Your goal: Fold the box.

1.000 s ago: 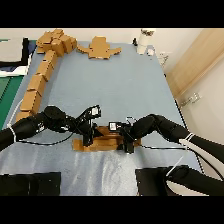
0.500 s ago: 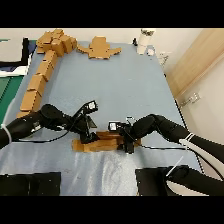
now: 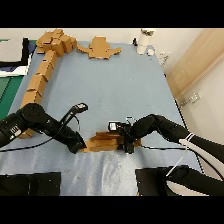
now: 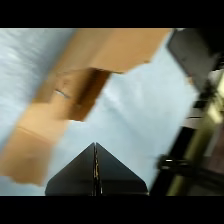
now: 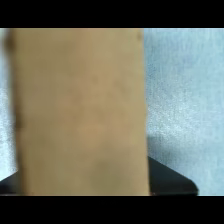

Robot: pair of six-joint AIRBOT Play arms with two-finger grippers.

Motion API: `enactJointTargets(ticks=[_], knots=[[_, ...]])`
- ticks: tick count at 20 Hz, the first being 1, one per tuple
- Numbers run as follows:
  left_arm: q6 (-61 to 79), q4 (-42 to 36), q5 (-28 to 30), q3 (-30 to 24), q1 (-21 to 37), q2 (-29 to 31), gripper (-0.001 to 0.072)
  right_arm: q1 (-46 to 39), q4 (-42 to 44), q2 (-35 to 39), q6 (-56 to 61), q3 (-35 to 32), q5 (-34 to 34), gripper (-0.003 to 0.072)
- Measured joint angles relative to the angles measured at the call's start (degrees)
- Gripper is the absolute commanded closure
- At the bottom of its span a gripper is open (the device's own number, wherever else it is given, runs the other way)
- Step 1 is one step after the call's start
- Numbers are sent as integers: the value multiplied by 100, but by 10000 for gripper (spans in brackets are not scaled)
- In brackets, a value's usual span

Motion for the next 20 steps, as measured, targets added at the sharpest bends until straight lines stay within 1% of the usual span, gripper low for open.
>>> enactJointTargets(ticks=[2, 4, 7, 9, 12, 14, 16, 20], knots=[[-667, -490, 284, -20, -428, 39, 697, 0, -2, 0, 0, 0, 2, 240], [-1178, -879, 772, -31, -780, 20, 697, 0, -4, 0, 0, 0, 4, 240], [-1609, -1287, 1506, -42, -979, -98, 698, 2, -7, 0, 2, 0, 4, 240], [-1722, -1572, 1891, -42, -940, -238, 698, 2, -9, 0, 0, 0, 4, 240], [-1432, -2260, 2205, -42, -728, -560, 699, 2, -9, 0, 2, 0, 7, 240], [-1075, -2787, 2229, -42, -546, -841, 699, 2, -9, 0, 0, 0, 7, 240], [-765, -3136, 2243, -42, -389, -1121, 699, 2, -9, 0, 0, 0, 7, 239], [-393, -3440, 2396, -42, -181, -1467, 699, 2, -11, 0, 0, 0, 9, 240]])
